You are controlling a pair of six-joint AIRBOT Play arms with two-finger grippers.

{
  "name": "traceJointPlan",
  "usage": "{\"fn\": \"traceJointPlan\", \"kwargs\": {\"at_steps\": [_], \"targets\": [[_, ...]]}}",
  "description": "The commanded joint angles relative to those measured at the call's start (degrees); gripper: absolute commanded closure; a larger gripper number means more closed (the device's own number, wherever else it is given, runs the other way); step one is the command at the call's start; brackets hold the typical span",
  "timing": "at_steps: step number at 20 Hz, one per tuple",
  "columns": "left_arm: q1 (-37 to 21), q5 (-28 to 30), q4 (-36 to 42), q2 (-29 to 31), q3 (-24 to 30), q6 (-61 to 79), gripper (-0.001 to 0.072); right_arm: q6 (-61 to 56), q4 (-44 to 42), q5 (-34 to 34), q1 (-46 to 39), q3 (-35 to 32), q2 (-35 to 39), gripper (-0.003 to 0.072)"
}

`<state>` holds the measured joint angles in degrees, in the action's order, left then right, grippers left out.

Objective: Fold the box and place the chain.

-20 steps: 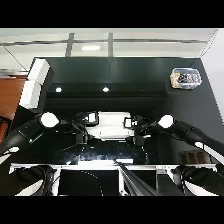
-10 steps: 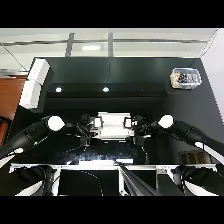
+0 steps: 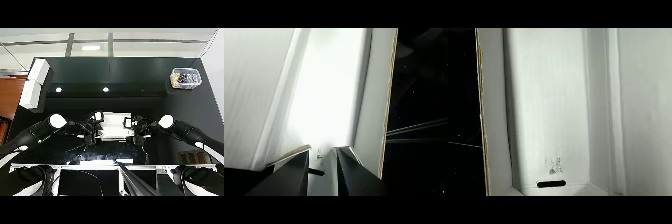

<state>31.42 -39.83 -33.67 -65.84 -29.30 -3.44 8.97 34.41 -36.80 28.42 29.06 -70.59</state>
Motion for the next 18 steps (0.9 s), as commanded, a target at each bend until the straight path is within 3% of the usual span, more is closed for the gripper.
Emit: {"fn": "traceJointPlan", "kwargs": {"at_steps": [1, 2, 3, 4, 5, 6, 7, 9, 10, 11, 13, 15, 18], "targets": [[-0.07, 0.24, 2.45, -0.83, -0.13, 0.68, 0.0487, -0.02, -0.04, -0.02, 0.02, -0.02, -0.04, 0.0256], [-0.07, 0.37, 2.49, -0.83, -0.11, 0.66, 0.0426, -0.02, -0.04, -0.02, 0.02, -0.02, -0.04, 0.0256], [-0.07, 0.44, 2.54, -0.83, -0.11, 0.59, 0.0306, -0.02, -0.04, -0.02, 0.02, -0.02, -0.04, 0.0256], [-0.07, 0.39, 2.62, -0.83, -0.11, 0.44, 0.0264, -0.02, -0.04, -0.02, 0.02, -0.02, -0.04, 0.0256], [-0.07, 0.15, 2.64, -0.83, -0.13, 0.44, 0.027, -0.02, -0.04, -0.02, 0.02, -0.02, -0.04, 0.0256], [-0.02, 0.15, 2.64, -0.83, -0.13, 0.44, 0.0376, -0.02, -0.04, -0.02, 0.02, -0.02, -0.04, 0.0256], [-0.02, 0.13, 2.71, -0.83, -0.13, 0.44, 0.0415, -0.02, -0.04, 0.0, 0.02, -0.02, -0.04, 0.0255], [-0.02, -0.33, 2.95, -0.79, -0.13, 0.44, 0.0427, -0.02, -0.04, 0.0, 0.02, -0.02, -0.04, 0.0256], [-0.11, -0.46, 2.23, -0.66, -0.26, 0.42, 0.0577, -0.02, -0.04, -0.02, 0.02, -0.02, -0.04, 0.0256], [-0.57, -1.46, -0.02, -0.15, -0.61, 0.13, 0.0682, -0.02, -0.04, 0.0, 0.02, -0.02, -0.04, 0.0256], [-3.02, -0.39, -4.33, 1.81, -0.81, -8.68, 0.0683, -0.02, -0.04, 0.0, 0.02, -0.02, -0.04, 0.0256], [-10.01, -0.04, -9.92, 4.09, -0.81, -21.46, 0.0682, -0.02, -0.04, -0.02, 0.02, -0.02, -0.04, 0.0256], [-23.85, -9.66, -13.88, 7.15, -0.81, -30.01, 0.0682, -0.02, -0.04, -0.02, 0.02, -0.02, -0.04, 0.0256]]}}
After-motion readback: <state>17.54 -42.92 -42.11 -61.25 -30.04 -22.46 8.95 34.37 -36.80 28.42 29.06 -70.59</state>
